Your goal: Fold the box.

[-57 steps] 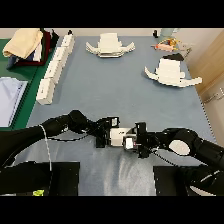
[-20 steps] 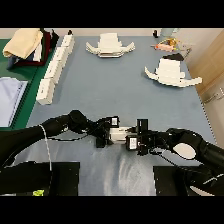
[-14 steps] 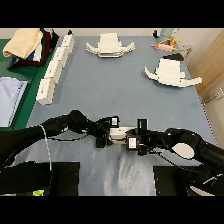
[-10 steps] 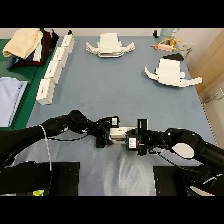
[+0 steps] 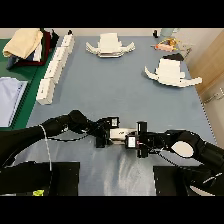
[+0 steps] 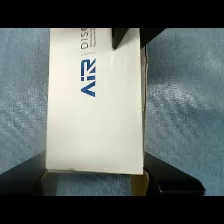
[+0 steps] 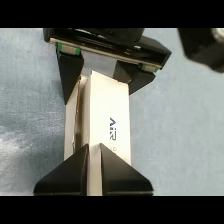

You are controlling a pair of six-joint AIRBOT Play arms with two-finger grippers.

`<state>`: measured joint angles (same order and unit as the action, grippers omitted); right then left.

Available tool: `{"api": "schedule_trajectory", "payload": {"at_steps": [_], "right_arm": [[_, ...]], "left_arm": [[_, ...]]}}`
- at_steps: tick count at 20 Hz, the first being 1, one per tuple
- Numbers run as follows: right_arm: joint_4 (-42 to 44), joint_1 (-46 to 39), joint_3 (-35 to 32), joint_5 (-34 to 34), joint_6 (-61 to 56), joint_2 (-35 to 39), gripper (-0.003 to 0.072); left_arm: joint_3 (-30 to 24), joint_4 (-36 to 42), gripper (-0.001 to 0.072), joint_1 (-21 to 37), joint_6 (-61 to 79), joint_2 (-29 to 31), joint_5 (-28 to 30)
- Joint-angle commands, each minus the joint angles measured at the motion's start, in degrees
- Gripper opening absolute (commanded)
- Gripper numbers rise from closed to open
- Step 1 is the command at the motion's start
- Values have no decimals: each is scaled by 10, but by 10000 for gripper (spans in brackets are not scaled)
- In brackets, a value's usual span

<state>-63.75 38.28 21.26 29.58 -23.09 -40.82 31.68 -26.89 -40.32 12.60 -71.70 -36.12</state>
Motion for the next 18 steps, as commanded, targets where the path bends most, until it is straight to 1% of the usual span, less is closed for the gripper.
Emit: {"api": "schedule_trajectory", "payload": {"at_steps": [1, 3, 4, 5, 6, 11, 12, 13, 16, 17, 18], "right_arm": [[24, 1, 0, 22, 0, -2, 103], [27, 0, 2, 22, 0, -2, 104], [27, 0, 5, 20, 0, -2, 119], [27, 0, 7, 17, 0, -2, 265], [27, 0, 10, 14, 0, -2, 330], [27, 0, 22, 11, -24, -2, 330], [27, 0, 23, 11, -32, 0, 309], [27, 0, 24, 10, -43, 3, 217], [27, -1, 24, 12, -99, 28, 209], [26, -2, 24, 12, -134, 34, 163], [27, -7, 23, 13, -188, 37, 58]], "left_arm": [[0, 1, 411, 0, -2, 0, 0], [0, 1, 412, 0, -2, 0, 0], [0, 1, 412, 0, -2, 0, 0], [0, 1, 411, 0, -2, 0, 0], [0, 1, 411, 0, -2, 0, 0], [0, 1, 411, 0, -2, 0, 0], [0, 1, 411, 0, -2, 0, 0], [0, 1, 411, 0, -2, 0, 0], [0, 1, 411, 0, -2, 0, 0], [0, 1, 412, 0, -2, 0, 0], [0, 1, 411, 0, -2, 0, 0]]}}
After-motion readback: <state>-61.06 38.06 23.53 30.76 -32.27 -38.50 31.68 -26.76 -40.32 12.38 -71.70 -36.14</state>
